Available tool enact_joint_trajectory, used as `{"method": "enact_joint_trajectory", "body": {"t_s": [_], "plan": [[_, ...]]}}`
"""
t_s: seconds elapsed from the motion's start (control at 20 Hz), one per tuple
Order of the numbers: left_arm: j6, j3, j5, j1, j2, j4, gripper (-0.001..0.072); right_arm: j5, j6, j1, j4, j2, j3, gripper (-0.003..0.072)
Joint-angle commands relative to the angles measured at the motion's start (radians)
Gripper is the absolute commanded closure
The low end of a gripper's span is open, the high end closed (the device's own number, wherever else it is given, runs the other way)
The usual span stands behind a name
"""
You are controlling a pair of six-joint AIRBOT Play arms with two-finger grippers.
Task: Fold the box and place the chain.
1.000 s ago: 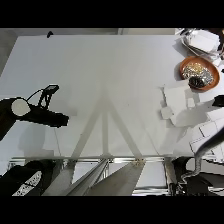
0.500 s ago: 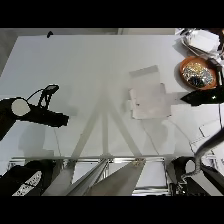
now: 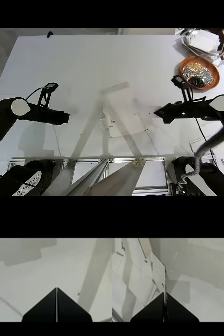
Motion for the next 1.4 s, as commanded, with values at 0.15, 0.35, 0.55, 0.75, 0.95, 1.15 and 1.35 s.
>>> {"method": "enact_joint_trajectory", "body": {"t_s": [0.15, 0.35, 0.55, 0.75, 0.95, 1.15, 1.35], "plan": [[0.478, 0.000, 0.069, -0.002, -0.014, -0.421, 0.0419, -0.108, 0.053, 0.146, 0.009, 0.006, -0.019, 0.0668], [0.892, 0.000, 0.063, -0.002, -0.158, -0.786, 0.0303, -0.106, 0.054, 0.147, -0.006, 0.006, -0.019, 0.0668], [1.156, 0.000, 0.007, 0.000, -0.373, -0.969, 0.0168, -0.106, 0.053, 0.147, -0.007, 0.005, -0.019, 0.0668], [1.268, 0.006, 0.007, -0.002, -0.508, -1.095, 0.0168, -0.106, 0.052, 0.147, -0.008, 0.006, -0.019, 0.0668], [1.300, 0.041, -0.034, -0.004, -0.553, -1.150, 0.0181, -0.106, 0.053, 0.147, -0.016, 0.006, -0.019, 0.0668], [1.304, 0.089, -0.127, -0.048, -0.605, -1.086, 0.0203, -0.104, 0.054, 0.147, -0.018, 0.006, -0.019, 0.0668], [1.308, 0.130, -0.187, -0.092, -0.660, -1.080, 0.0397, -0.103, 0.055, 0.147, -0.018, 0.006, -0.019, 0.0668]]}}
